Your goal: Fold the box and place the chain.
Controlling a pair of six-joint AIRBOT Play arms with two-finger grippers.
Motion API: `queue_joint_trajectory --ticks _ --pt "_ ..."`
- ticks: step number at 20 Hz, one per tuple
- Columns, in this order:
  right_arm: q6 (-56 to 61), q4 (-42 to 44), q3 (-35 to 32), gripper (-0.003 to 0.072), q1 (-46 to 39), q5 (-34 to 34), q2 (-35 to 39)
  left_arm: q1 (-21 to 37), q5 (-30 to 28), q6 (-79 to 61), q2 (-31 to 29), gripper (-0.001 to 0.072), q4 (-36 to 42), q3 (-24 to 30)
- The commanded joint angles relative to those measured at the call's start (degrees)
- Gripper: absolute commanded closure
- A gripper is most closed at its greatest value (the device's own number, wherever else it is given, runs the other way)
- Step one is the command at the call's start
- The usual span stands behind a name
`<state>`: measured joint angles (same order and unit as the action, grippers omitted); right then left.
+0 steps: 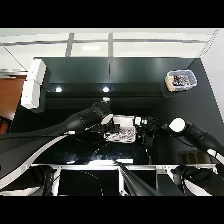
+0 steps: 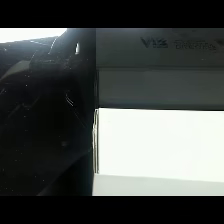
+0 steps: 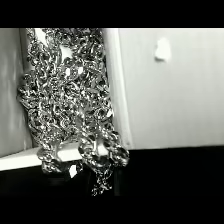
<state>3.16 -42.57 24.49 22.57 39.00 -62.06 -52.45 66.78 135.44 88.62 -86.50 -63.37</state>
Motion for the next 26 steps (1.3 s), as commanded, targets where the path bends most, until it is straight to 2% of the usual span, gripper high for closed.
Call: queue_joint_trajectory --ticks 1,3,6,9,13,16,18,19,22,26 --pt "8.5 -4.4 1.4 0.0675 0.0 1.7 0.2 0.0 -0.1 0.0 0.0 0.0679 0.0 0.0" --pt "18.8 -11.7 4.2 0.0677 0.0 6.2 0.2 0.0 -0.1 0.0 0.0 0.0679 0.0 0.0" --pt "27.8 -18.5 12.0 0.0678 -2.2 21.2 0.6 0.1 -0.1 0.0 0.0 0.0679 0.0 0.0" --pt "34.8 -18.5 21.4 0.0677 -6.5 36.3 2.7 0.0 -0.1 0.0 0.0 0.0679 0.0 0.0" --pt "42.1 -12.7 31.0 0.0678 -9.0 47.6 5.8 0.0 -0.1 0.0 0.0 0.0679 0.0 0.0" --pt "42.5 -0.6 34.6 0.0678 -9.0 48.8 7.3 0.0 -0.1 0.0 0.0 0.0679 0.0 0.0" --pt "42.5 8.9 34.7 0.0677 -8.7 47.3 7.3 0.0 -0.1 0.0 0.0 0.0679 0.0 0.0" --pt "43.1 10.9 34.7 0.0677 -8.0 45.4 7.2 0.0 -0.1 0.0 0.0 0.0679 0.0 0.0" --pt "45.9 8.3 33.0 0.0677 -3.7 37.6 6.3 0.1 -0.3 0.0 0.0 0.0679 0.0 0.0" --pt "49.8 5.4 27.7 0.0676 -1.7 32.4 4.5 0.1 -0.7 0.0 0.0 0.0679 0.2 0.0"
